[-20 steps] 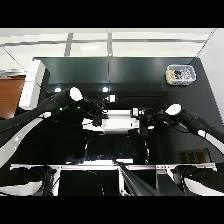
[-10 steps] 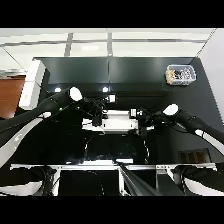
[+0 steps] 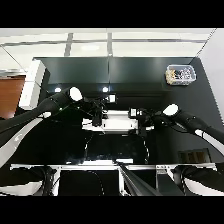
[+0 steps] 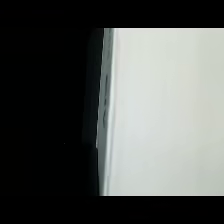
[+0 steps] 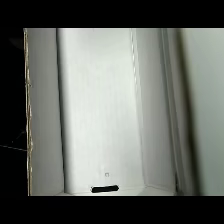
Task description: Fold the box and place the chain.
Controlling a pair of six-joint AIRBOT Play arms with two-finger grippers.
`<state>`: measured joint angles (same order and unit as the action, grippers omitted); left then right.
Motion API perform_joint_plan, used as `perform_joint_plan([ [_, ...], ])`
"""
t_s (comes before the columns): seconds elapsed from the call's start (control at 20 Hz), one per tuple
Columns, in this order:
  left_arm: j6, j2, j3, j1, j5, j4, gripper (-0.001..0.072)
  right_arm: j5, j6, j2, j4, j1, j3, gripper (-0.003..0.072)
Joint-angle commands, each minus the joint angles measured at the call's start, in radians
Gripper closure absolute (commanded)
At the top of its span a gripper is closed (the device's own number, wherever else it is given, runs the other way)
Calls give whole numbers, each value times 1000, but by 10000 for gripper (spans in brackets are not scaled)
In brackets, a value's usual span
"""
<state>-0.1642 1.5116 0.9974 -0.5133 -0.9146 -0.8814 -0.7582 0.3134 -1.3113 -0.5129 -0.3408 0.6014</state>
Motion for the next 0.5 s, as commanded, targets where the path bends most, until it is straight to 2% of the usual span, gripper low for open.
perform_joint_plan([
  [0.0, 0, 0, 0, 0, -13, 0, 682, 9, -25, -2, -34, -10, 1, 0],
  [0.45, 0, 0, 0, 0, -13, 0, 682, 14, -33, -3, -39, -13, 2, 0],
])
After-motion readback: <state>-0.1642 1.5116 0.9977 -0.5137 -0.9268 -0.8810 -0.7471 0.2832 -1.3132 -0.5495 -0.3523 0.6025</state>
